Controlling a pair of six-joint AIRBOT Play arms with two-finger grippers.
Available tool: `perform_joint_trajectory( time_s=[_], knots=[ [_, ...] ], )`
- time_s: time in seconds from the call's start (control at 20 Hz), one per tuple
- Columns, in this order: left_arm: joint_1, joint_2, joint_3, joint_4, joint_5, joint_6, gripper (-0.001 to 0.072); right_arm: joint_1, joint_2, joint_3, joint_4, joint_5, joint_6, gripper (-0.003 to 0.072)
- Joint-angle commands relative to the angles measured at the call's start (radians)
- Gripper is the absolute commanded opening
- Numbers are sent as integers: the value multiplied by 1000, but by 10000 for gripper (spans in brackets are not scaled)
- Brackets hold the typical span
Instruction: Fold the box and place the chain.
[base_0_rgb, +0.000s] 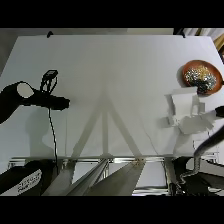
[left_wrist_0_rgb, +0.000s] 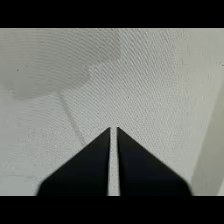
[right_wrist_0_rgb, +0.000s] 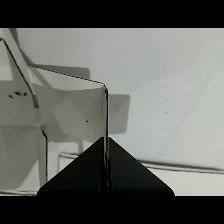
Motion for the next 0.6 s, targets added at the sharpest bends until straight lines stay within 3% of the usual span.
perform_joint_trajectory(
  time_s=[0.0,0.15,0.35,0.5,0.55],
  knots=[
    [0,0,0,-3,-6,37,295,101,69,-1,192,22,-43,11],
    [0,0,0,-36,-12,103,295,217,85,-54,357,84,-58,9],
    [0,0,0,-132,-61,216,298,381,179,-216,495,-18,-21,8],
    [0,0,-1,-291,-78,354,302,492,306,-365,578,-90,-39,9],
    [0,0,-1,-355,-91,413,373,530,349,-414,586,-113,-39,9]
  ],
)
